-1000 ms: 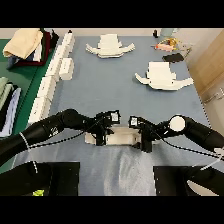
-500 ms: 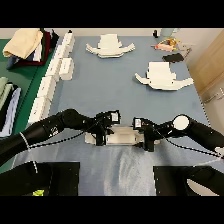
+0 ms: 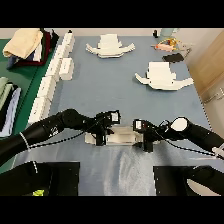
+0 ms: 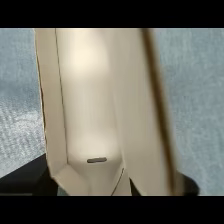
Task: Fold the box.
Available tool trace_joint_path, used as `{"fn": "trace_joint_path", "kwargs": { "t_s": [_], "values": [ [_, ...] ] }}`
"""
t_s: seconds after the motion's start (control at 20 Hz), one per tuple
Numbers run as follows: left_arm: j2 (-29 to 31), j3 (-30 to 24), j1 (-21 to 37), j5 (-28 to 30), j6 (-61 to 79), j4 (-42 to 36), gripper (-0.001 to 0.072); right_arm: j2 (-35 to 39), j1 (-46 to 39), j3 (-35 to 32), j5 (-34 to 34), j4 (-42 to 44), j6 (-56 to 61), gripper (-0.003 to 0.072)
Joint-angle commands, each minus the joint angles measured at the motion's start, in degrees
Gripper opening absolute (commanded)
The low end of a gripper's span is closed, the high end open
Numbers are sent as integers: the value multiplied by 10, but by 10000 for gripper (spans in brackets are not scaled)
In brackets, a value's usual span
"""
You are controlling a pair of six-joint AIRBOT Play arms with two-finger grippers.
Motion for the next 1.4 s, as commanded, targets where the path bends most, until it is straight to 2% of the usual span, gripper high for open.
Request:
{"fn": "trace_joint_path", "kwargs": {
  "t_s": [0.0,1.15,1.35],
  "values": [
    [0,0,0,0,0,0,14,-10,0,-3,-8,13,-16,500],
    [0,1,0,0,0,-17,14,-9,0,-2,-15,10,-15,502],
    [1,1,3,13,0,-18,16,-9,0,-2,-15,10,-15,502]
  ]
}}
